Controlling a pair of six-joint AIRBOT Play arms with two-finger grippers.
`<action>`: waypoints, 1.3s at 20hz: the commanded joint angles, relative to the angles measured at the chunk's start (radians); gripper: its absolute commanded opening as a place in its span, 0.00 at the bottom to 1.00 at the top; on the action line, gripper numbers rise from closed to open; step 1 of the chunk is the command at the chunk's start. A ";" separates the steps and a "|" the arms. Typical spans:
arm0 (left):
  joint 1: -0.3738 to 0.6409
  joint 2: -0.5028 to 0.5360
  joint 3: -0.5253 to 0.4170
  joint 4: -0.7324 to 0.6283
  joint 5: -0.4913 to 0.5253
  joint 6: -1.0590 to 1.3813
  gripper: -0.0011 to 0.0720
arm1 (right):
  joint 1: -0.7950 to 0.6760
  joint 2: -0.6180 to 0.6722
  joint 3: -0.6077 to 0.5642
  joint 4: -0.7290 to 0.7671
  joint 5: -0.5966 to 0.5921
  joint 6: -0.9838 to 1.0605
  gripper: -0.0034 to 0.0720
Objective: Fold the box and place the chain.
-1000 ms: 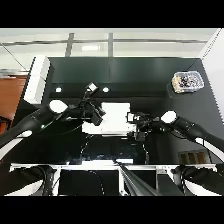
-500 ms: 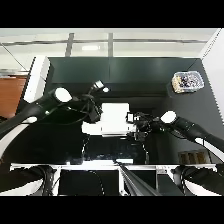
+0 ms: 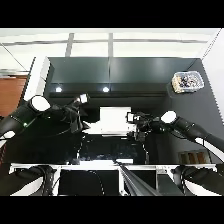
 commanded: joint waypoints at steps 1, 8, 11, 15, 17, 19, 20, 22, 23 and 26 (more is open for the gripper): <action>-0.058 -0.022 -0.048 -0.004 0.101 0.218 0.95 | 0.001 -0.001 0.001 0.000 0.000 0.000 0.30; -0.208 -0.042 -0.048 -0.089 0.187 0.218 0.55 | 0.001 0.000 0.001 0.000 0.000 0.000 0.30; -0.208 -0.051 -0.048 -0.242 0.183 0.218 0.31 | 0.001 -0.001 0.001 0.000 0.000 0.000 0.30; -0.209 -0.095 -0.048 -0.316 0.171 0.219 0.23 | 0.001 -0.001 0.001 0.000 0.000 0.000 0.30; -0.209 -0.121 -0.048 -0.370 0.171 0.231 0.23 | 0.001 -0.001 0.001 0.000 0.000 0.000 0.30; -0.209 -0.127 -0.048 -0.383 0.173 0.237 0.23 | 0.001 0.000 0.001 0.000 0.000 0.000 0.30; -0.209 -0.127 -0.048 -0.377 0.178 0.238 0.23 | 0.001 -0.001 0.001 0.000 0.000 0.000 0.30; -0.209 -0.127 -0.048 -0.343 0.188 0.247 0.21 | 0.001 0.000 0.001 0.000 0.000 0.000 0.30; -0.209 -0.127 -0.048 -0.329 0.187 0.253 0.21 | 0.001 0.000 0.001 0.000 0.000 0.000 0.30; -0.214 -0.127 -0.048 -0.334 0.186 0.257 0.56 | 0.001 -0.001 0.001 0.000 0.000 0.000 0.30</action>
